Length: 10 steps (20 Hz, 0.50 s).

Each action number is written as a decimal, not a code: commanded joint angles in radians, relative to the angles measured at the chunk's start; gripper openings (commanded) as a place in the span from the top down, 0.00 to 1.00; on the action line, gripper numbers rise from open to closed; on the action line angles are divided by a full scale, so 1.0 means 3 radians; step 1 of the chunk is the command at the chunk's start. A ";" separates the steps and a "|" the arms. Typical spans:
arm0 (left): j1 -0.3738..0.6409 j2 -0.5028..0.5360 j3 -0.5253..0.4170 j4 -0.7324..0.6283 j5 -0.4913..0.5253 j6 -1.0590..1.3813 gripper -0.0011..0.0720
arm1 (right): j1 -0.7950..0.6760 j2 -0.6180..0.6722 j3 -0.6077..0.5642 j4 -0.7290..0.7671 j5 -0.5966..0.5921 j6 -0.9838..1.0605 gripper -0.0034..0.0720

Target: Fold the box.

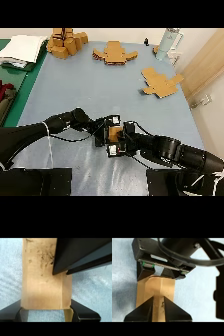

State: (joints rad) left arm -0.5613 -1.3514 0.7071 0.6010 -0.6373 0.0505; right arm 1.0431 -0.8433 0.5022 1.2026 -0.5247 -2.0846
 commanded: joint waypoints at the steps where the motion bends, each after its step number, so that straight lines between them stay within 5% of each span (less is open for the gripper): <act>1: 0.0000 -0.0001 0.0001 0.0004 -0.0001 0.0008 0.28 | -0.0001 0.0010 0.0005 -0.0004 -0.0020 0.0008 0.69; 3: 0.0000 -0.0001 0.0001 0.0004 -0.0001 0.0006 0.28 | 0.0000 0.0022 0.0011 -0.0003 -0.0019 0.0006 0.61; 5: 0.0000 -0.0001 0.0001 0.0004 -0.0001 0.0008 0.28 | 0.0000 0.0074 0.0011 0.0036 -0.0020 0.0005 0.32; 10: 0.0000 -0.0001 0.0001 0.0004 -0.0001 0.0006 0.28 | 0.0000 0.0048 0.0010 0.0301 -0.0018 -0.0010 0.25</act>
State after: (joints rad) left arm -0.5613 -1.3514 0.7071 0.6022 -0.6380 0.0540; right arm 1.0420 -0.8242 0.5045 1.2449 -0.5323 -2.0834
